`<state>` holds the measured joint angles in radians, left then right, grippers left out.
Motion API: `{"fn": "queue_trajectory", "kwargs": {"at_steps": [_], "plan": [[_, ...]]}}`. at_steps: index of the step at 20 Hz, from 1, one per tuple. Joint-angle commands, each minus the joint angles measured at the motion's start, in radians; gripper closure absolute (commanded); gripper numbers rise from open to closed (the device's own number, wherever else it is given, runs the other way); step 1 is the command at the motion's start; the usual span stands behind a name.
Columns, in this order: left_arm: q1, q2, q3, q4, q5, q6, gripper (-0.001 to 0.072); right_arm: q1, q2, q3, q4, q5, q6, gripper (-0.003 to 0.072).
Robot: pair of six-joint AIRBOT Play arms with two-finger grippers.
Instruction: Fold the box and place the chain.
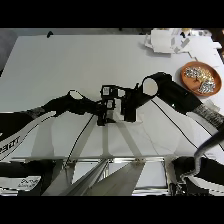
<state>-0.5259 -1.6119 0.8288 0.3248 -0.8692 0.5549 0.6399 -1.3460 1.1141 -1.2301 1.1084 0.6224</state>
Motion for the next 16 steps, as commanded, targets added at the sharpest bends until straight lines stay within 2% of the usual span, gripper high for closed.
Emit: {"fn": "queue_trajectory", "kwargs": {"at_steps": [1,3,12,16], "plan": [[0.000,0.001,0.000,0.001,-0.003,0.002,0.0459,0.002,0.002,-0.003,-0.039,-0.023,0.001,0.0470],[0.000,0.001,0.000,0.001,-0.003,0.002,0.0459,0.002,0.002,-0.006,-0.039,-0.024,0.001,0.0509],[0.000,0.001,0.000,0.001,-0.002,0.002,0.0459,0.002,0.002,-0.069,-0.021,-0.110,0.001,0.0513],[0.000,0.001,0.000,0.001,-0.003,0.002,0.0459,0.002,0.002,-0.098,0.012,-0.090,0.001,0.0385]]}}
